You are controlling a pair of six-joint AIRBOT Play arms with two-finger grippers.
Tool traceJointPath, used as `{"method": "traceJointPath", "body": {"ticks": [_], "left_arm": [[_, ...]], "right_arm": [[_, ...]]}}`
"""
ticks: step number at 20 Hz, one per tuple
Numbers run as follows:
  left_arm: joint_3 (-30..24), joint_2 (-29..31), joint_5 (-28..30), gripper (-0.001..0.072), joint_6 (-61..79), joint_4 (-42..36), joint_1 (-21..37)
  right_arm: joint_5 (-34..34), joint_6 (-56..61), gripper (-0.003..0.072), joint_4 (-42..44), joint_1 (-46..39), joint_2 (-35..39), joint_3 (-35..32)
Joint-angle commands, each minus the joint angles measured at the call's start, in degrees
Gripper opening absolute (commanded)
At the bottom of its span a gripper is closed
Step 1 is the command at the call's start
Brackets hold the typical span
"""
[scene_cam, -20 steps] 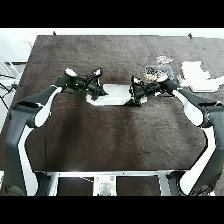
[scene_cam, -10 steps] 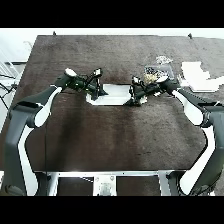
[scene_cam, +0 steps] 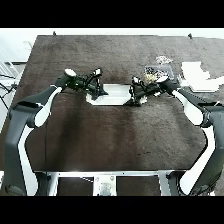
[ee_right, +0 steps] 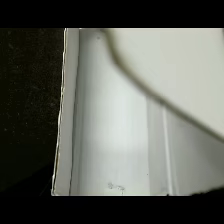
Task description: Fold the box and place the chain.
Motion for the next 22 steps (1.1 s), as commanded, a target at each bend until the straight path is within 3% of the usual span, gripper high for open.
{"method": "traceJointPath", "body": {"ticks": [1,5,6,7,8,16,20,21,22], "left_arm": [[0.0,0.0,-0.3,0.0022,-4.5,-0.7,0.0],[0.0,0.1,-0.6,0.0026,-5.5,-0.8,0.0],[0.1,0.1,-0.6,0.0228,-5.5,-0.9,0.0],[0.1,0.2,-0.6,0.0474,-5.5,-1.2,0.0],[0.1,0.2,-0.7,0.0490,-5.5,-1.4,0.0],[4.4,2.2,-12.6,0.0491,-11.7,-2.5,5.6],[5.6,4.8,-14.5,0.0489,-14.4,-3.9,7.6],[5.5,5.0,-15.3,0.0373,-14.6,-3.9,7.6],[5.6,5.1,-16.9,0.0056,-14.4,-3.7,7.6]], "right_arm": [[0.0,0.0,0.0436,0.0,0.0,0.0,0.0],[0.0,0.0,0.0436,0.0,0.0,0.0,0.0],[0.0,0.0,0.0436,-0.1,0.0,0.0,0.0],[0.0,0.0,0.0436,-0.1,0.0,0.0,0.0],[0.0,0.0,0.0436,0.0,0.0,0.0,0.0],[0.0,0.0,0.0436,0.0,0.0,0.0,0.0],[0.0,0.0,0.0436,0.0,0.0,0.0,0.0],[0.0,0.0,0.0436,0.0,0.0,0.0,0.0],[0.0,0.0,0.0436,0.0,0.0,0.0,0.0]]}}
